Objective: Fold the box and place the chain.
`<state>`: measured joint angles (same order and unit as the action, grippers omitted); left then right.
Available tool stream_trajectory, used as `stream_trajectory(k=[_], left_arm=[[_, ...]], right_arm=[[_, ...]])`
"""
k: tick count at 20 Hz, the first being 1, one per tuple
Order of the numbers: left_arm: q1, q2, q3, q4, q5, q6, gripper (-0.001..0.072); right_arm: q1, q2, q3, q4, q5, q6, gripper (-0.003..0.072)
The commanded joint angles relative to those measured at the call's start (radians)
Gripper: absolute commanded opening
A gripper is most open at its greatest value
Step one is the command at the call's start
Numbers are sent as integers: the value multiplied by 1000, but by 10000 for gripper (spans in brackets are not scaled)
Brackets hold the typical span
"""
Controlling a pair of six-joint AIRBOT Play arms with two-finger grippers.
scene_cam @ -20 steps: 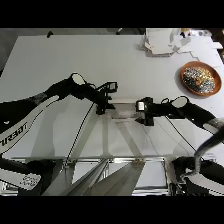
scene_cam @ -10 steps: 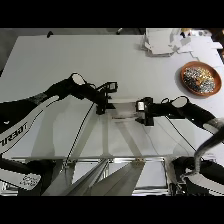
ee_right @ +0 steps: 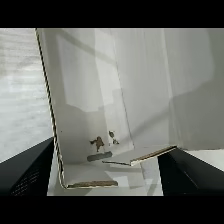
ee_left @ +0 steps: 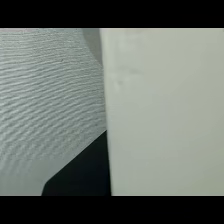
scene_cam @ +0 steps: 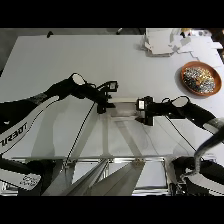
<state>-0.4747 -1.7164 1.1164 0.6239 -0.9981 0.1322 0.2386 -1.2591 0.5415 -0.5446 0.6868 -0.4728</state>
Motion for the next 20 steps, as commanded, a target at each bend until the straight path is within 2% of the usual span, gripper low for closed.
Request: stream_trajectory(k=[1, 5, 9, 20], left_arm=[[-1, 5, 1, -9, 33, 45, 1], [-28, 48, 1, 4, 91, 137, 1], [-51, 49, 1, 46, 80, 132, 2], [-51, 49, 1, 43, 82, 130, 6]], right_arm=[[1, 1, 1, 3, 5, 0, 645], [1, 1, 1, 3, 0, 2, 645], [1, 0, 1, 2, -7, 5, 645], [1, -45, 3, 38, -24, -4, 644]])
